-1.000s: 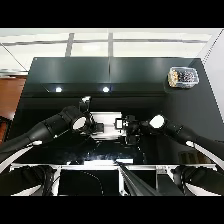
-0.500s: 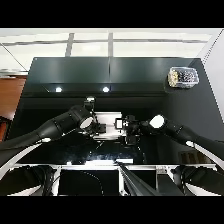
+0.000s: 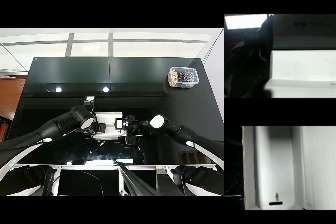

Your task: Fold the box and place the chain.

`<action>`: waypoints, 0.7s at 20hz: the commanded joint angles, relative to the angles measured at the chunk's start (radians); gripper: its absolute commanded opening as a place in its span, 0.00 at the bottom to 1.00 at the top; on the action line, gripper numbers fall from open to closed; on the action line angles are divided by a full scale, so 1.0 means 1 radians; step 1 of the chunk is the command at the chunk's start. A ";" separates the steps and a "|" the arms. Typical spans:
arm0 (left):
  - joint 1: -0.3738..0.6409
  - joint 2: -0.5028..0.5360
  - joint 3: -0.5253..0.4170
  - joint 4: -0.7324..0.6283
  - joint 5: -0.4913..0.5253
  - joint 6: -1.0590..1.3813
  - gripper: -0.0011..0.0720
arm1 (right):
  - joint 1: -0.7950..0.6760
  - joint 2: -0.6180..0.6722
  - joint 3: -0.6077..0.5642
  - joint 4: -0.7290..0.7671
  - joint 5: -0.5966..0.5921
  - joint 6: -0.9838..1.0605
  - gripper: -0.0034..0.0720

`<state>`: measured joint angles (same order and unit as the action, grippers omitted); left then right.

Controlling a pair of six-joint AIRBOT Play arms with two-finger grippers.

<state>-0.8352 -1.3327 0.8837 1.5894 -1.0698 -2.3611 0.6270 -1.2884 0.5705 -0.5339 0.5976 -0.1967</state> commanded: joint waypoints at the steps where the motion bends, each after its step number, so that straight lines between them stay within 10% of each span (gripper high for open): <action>1: 0.000 0.000 0.002 -0.001 -0.004 -0.004 0.37 | 0.000 0.000 0.000 0.002 0.000 0.002 0.49; 7: 0.001 0.000 0.004 0.000 -0.011 -0.004 0.43 | 0.000 0.000 0.000 0.002 0.000 0.002 0.49; 10: 0.001 0.000 0.004 -0.001 0.004 -0.004 0.09 | 0.000 0.000 0.000 0.002 0.000 0.002 0.49; 14: 0.001 0.000 0.004 -0.001 0.014 -0.004 0.05 | 0.000 0.000 0.000 0.002 0.000 0.002 0.49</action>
<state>-0.8341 -1.3327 0.8867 1.5921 -1.0706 -2.3669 0.6270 -1.2884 0.5705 -0.5304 0.5953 -0.1917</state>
